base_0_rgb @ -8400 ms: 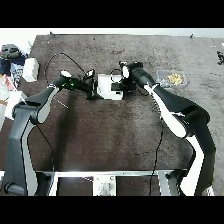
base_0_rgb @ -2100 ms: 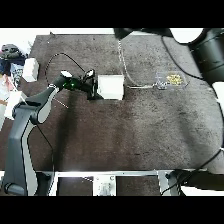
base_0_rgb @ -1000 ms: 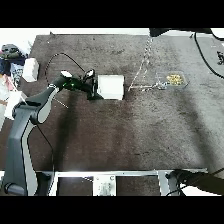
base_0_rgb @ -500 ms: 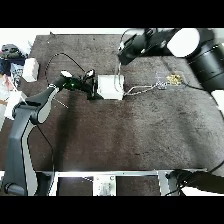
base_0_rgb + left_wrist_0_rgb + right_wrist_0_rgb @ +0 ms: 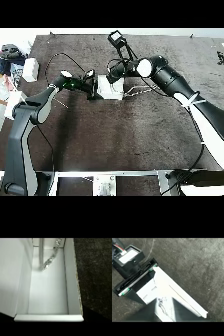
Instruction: Fold the box and place the chain.
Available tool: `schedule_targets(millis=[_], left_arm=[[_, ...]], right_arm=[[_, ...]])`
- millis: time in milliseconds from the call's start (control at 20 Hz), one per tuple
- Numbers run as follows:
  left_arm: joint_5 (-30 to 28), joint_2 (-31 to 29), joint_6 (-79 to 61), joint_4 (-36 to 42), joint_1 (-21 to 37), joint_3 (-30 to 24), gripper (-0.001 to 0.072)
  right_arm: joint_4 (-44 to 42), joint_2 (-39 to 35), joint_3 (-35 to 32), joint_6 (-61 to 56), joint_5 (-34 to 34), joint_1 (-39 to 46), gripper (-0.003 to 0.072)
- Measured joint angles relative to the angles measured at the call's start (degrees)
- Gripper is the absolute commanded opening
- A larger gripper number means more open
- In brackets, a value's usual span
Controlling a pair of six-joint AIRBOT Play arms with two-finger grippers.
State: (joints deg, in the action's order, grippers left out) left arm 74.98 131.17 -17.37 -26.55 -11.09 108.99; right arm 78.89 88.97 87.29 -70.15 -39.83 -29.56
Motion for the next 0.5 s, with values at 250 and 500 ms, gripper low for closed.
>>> schedule_targets(millis=[250, 500], left_arm=[[0.0, 0.0, 0.0, 0.0, 0.0, 0.0, 0.0347], [0.0, 0.0, 0.0, 0.0, 0.0, 0.0, 0.0347]], right_arm=[[2.4, 1.1, -0.5, 0.0, -6.7, 6.0, 0.0337], [-4.3, 3.1, -3.3, 10.4, -11.7, 15.4, 0.0338]])
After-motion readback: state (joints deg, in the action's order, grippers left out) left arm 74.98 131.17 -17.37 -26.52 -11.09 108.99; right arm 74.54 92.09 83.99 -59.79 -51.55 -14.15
